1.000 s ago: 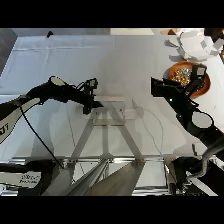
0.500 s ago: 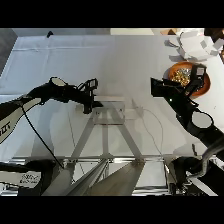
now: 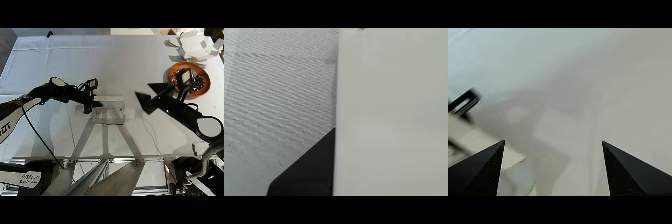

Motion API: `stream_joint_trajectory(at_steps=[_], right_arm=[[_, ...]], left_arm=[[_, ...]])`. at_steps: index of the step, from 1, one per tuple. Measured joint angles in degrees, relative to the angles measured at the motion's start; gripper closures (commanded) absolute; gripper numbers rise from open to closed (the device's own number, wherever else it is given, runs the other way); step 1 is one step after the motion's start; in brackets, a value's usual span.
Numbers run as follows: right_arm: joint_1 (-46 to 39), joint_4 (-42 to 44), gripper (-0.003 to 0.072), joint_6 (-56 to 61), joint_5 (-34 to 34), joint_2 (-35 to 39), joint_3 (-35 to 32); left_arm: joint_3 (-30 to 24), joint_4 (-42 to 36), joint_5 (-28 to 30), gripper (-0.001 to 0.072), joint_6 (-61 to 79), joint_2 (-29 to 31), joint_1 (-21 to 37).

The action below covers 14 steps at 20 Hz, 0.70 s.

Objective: Fold the box and place the chain.

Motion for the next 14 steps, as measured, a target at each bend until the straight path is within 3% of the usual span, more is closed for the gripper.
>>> stream_joint_trajectory(at_steps=[6, 11, 14], right_arm=[[0.0, -12.8, -0.0004, -5.5, 17.3, 2.6, 0.1], [0.0, -15.1, 0.0030, -19.6, 21.3, 2.4, -0.3], [0.0, -10.6, 0.0026, -30.1, 21.9, 1.7, -2.0]], left_arm=[[0.0, 0.0, 0.0, 0.0699, 0.0, 0.0, 0.0], [0.0, 0.0, 0.0, 0.0699, -0.1, 0.0, 0.0], [0.0, 0.0, 0.0, 0.0699, -0.1, 0.0, 0.0]])
